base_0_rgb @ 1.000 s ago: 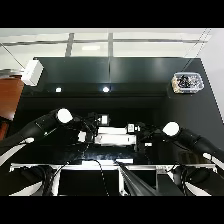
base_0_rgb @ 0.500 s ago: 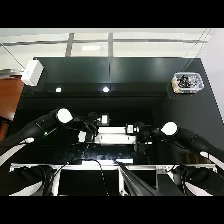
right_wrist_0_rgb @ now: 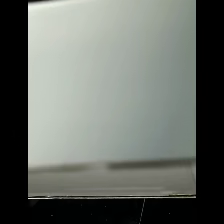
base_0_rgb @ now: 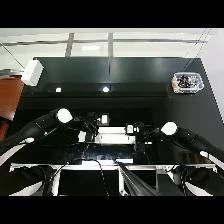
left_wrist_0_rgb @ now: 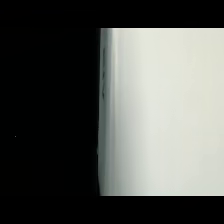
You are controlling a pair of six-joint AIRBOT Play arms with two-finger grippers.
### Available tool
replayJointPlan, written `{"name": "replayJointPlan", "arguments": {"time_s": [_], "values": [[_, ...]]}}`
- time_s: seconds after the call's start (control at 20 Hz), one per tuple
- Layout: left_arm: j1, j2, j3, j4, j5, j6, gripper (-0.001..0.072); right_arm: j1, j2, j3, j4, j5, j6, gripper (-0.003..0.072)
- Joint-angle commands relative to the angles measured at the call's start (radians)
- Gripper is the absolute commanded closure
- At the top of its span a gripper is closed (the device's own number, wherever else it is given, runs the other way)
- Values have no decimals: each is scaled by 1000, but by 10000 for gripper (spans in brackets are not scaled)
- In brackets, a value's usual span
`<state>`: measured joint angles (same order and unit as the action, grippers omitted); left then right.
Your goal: Fold the box and place the chain.
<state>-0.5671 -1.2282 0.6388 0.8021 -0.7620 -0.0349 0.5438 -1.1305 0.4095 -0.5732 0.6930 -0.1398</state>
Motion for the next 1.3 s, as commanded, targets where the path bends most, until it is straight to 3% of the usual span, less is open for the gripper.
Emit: {"name": "replayJointPlan", "arguments": {"time_s": [0.0,0.05,0.1,0.6,0.85,0.95,1.05,1.15,1.25], "values": [[0,0,1,0,-1,0,682,1,0,0,0,-2,0,-7],[0,0,1,0,-1,0,682,1,0,0,0,-2,0,100],[0,0,1,0,-1,1,682,1,0,0,0,-2,0,158],[0,1,1,1,-8,-43,668,1,0,0,0,-2,0,156],[0,20,1,1,-4,-49,222,1,0,0,0,0,0,155],[0,43,1,3,0,-63,0,1,0,0,0,0,0,156],[14,70,1,37,2,-113,0,1,0,0,0,0,0,156],[45,109,1,71,1,-178,0,1,0,0,0,2,0,298],[82,159,1,84,-20,-217,0,1,0,0,0,2,0,296]]}}
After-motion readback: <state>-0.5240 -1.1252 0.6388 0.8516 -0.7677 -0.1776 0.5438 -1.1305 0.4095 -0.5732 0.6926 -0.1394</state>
